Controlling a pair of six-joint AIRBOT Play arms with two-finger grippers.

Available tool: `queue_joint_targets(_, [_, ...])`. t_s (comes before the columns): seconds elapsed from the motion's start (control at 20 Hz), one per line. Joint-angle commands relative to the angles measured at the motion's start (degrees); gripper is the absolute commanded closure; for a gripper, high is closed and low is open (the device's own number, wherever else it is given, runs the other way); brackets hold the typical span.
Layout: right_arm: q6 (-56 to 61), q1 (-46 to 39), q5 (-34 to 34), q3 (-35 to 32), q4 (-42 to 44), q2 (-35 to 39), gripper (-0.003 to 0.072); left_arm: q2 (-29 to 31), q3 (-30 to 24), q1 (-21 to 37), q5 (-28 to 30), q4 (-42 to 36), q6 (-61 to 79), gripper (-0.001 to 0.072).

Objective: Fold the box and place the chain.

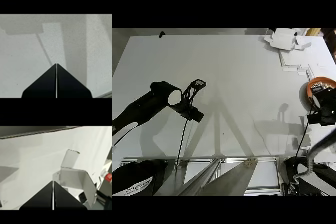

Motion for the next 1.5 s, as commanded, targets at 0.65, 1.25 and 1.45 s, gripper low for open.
queue_joint_targets(0.65, [-10.1,-23.7,-2.6,0.0,-5.0,0.1,0.0172,0.0,0.0,0.0,0.0,0.0,0.0,0.0697])
queue_joint_targets(1.25, [-12.2,-22.6,-1.7,0.0,3.7,2.2,0.0669,0.0,0.0,0.0,0.0,0.0,0.0,0.0697])
queue_joint_targets(1.45, [-13.9,-5.7,0.4,-0.2,16.0,10.8,0.0669,0.0,0.0,0.0,0.0,0.0,0.0,0.0697])
